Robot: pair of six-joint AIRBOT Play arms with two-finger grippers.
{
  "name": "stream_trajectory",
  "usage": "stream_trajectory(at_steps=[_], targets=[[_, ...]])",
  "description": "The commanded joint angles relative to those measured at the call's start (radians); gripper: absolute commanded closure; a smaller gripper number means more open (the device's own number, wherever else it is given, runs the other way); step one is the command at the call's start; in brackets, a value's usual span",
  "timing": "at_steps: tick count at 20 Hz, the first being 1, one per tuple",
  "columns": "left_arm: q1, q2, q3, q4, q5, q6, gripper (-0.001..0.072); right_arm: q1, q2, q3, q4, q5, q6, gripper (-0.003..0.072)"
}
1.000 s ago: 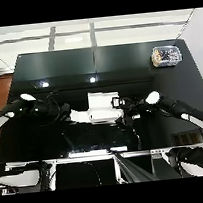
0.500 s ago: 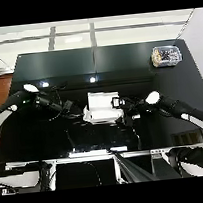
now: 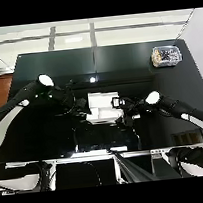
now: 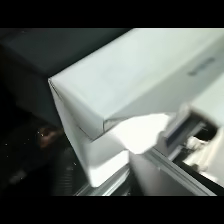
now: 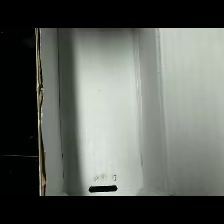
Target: Fold the box and place the chain.
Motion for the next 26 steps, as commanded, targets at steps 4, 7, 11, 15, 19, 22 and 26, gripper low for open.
stream_trajectory(at_steps=[4, 7, 11, 15, 19, 22, 26], targets=[[-0.117, 0.000, 0.091, 0.176, 0.016, -0.264, 0.0371, 0.000, 0.000, 0.000, 0.000, 0.000, 0.000, 0.0560], [-0.156, 0.000, 0.108, 0.222, 0.015, -0.321, 0.0371, 0.000, 0.000, 0.000, 0.000, 0.000, 0.000, 0.0560], [-0.203, 0.000, 0.108, 0.297, 0.027, -0.423, 0.0376, 0.000, 0.000, 0.000, 0.000, 0.000, 0.000, 0.0560], [-0.266, 0.000, 0.108, 0.385, 0.064, -0.518, 0.0379, 0.000, 0.000, 0.000, 0.000, 0.000, 0.000, 0.0560], [-0.307, -0.001, 0.108, 0.488, 0.105, -0.657, 0.0379, 0.000, 0.000, 0.000, 0.000, 0.000, 0.000, 0.0560], [-0.351, -0.011, 0.109, 0.583, 0.092, -0.736, 0.0379, 0.000, 0.000, 0.000, 0.000, 0.000, 0.000, 0.0560], [-0.377, -0.021, 0.109, 0.586, 0.093, -0.788, 0.0441, 0.000, 0.000, 0.000, 0.000, 0.000, 0.000, 0.0560]])
